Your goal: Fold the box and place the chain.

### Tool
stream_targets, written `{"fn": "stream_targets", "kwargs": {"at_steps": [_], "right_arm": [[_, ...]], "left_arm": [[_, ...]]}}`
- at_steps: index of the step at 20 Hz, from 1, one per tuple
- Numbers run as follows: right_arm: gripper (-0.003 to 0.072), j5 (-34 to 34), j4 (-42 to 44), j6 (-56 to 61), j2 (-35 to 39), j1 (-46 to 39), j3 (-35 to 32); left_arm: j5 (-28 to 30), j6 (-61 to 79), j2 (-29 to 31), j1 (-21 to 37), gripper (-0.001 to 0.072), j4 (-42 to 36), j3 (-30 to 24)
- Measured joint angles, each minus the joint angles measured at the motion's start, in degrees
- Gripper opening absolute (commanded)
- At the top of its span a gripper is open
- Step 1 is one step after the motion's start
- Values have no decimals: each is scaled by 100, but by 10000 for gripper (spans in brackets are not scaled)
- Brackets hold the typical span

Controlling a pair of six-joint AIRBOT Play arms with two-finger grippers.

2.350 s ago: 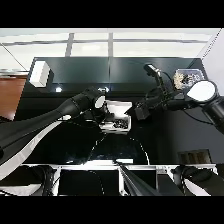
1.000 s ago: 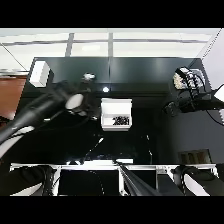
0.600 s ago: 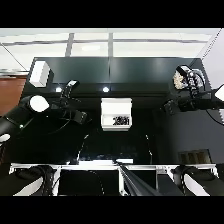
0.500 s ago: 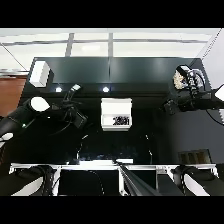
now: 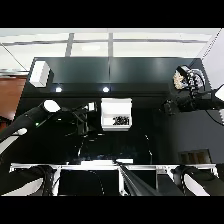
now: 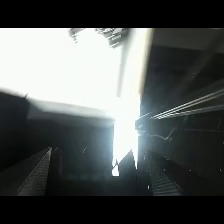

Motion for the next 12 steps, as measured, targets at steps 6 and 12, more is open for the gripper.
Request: {"fn": "stream_targets", "kwargs": {"at_steps": [6,12], "right_arm": [[324,26,83,20,0,0,0],[324,35,127,22,0,0,0]], "left_arm": [[-39,769,-520,-37,713,-813,138],[35,894,-739,-162,711,-1091,385]]}}
